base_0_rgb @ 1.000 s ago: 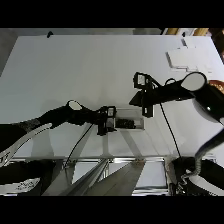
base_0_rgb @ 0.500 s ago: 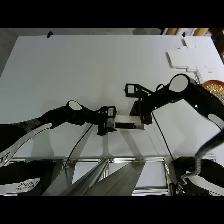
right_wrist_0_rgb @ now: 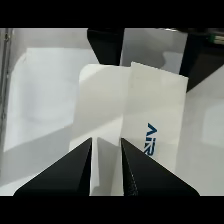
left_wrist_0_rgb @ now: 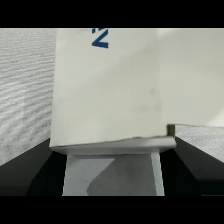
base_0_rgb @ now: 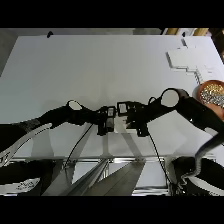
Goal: Fold the box and place the chain.
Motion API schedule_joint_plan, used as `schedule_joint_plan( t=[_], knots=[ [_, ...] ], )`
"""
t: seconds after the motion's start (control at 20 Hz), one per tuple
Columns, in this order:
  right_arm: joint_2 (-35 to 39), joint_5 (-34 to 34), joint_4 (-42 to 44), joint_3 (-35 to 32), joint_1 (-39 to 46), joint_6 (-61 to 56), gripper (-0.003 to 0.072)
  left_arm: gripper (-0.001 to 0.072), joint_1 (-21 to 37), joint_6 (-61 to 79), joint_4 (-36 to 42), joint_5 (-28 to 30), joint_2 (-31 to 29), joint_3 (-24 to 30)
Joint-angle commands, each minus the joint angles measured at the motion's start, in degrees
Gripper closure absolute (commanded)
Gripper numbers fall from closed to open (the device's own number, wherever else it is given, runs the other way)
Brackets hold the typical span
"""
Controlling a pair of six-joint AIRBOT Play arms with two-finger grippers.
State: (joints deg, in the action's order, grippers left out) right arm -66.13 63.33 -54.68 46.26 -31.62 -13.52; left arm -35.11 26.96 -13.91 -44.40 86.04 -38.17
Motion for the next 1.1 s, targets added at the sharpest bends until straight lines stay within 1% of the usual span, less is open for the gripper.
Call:
schedule_joint_plan(
  t=[0.0, 0.2, 0.3, 0.5, 0.65, 0.7, 0.75, 0.9, 1.05],
  knots=[
    [0.1, -4.1, -3.4, -0.8, -2.7, 0.0, 0.0479, 0.0561, 0.0, 0.0, 0.0, 0.0, 0.0, 0.0],
    [0.3, -5.7, -5.6, -0.8, -3.3, 0.0, 0.0491, 0.0561, 0.0, 0.0, 0.0, 0.0, 0.0, 0.0],
    [1.0, -5.8, -5.6, -0.8, -3.3, 0.0, 0.0534, 0.0561, 0.0, 0.0, 0.0, 0.0, 0.0, 0.0],
    [3.8, -8.6, -7.4, -0.8, -3.3, 0.0, 0.0535, 0.0561, 0.0, 0.0, 0.0, 0.0, 0.0, 0.0],
    [3.9, -10.3, -8.0, -1.2, -3.3, 0.0, 0.0543, 0.0561, 0.0, 0.0, 0.0, 0.0, 0.0, 0.0],
    [3.9, -10.6, -8.0, -1.6, -3.3, 0.0, 0.0607, 0.0561, 0.0, 0.0, 0.0, 0.0, 0.0, 0.0],
    [3.9, -10.7, -8.0, -2.0, -3.3, 0.0, 0.0642, 0.0561, 0.0, 0.0, 0.0, 0.0, 0.0, 0.0],
    [3.9, -13.1, -8.1, -3.7, -3.3, 0.0, 0.0641, 0.0561, 0.0, 0.0, 0.0, 0.0, 0.0, 0.0],
    [4.0, -13.6, -8.1, -3.8, -3.3, 0.0, 0.0641, 0.0561, 0.0, 0.0, 0.0, 0.0, 0.0, 0.0]
  ],
)
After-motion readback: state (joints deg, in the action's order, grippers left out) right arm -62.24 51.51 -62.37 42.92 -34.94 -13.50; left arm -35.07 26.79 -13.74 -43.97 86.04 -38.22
